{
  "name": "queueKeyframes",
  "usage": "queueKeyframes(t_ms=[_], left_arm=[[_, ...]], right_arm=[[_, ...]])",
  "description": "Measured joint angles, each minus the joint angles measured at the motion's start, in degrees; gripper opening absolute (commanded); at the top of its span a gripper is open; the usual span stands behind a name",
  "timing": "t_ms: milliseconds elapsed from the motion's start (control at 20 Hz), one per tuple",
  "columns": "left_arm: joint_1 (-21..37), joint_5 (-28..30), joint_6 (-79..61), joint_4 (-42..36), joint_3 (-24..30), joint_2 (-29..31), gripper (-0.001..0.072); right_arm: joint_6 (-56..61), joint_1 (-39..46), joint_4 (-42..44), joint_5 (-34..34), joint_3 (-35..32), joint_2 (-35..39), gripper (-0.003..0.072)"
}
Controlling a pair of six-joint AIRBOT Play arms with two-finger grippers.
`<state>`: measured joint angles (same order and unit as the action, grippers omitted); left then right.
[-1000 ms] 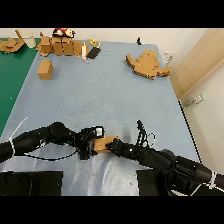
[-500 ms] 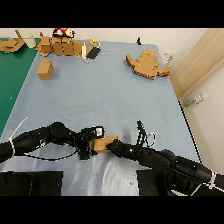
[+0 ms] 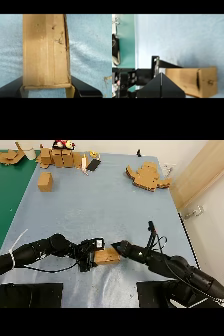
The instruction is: Fold the box.
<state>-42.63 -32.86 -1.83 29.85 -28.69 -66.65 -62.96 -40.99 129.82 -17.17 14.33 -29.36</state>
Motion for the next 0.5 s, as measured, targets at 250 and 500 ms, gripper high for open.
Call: queueKeyframes(t_ms=[250,500], left_arm=[[2.0,1.5,4.9,0.8,-0.3,2.1,0.0483],[10.6,3.7,14.8,4.3,-1.8,5.9,0.0484]], right_arm=[[0.5,11.4,-11.2,-8.9,4.6,1.0,0.0002],[0.6,19.4,-17.4,-15.3,7.6,1.1,0.0003]])
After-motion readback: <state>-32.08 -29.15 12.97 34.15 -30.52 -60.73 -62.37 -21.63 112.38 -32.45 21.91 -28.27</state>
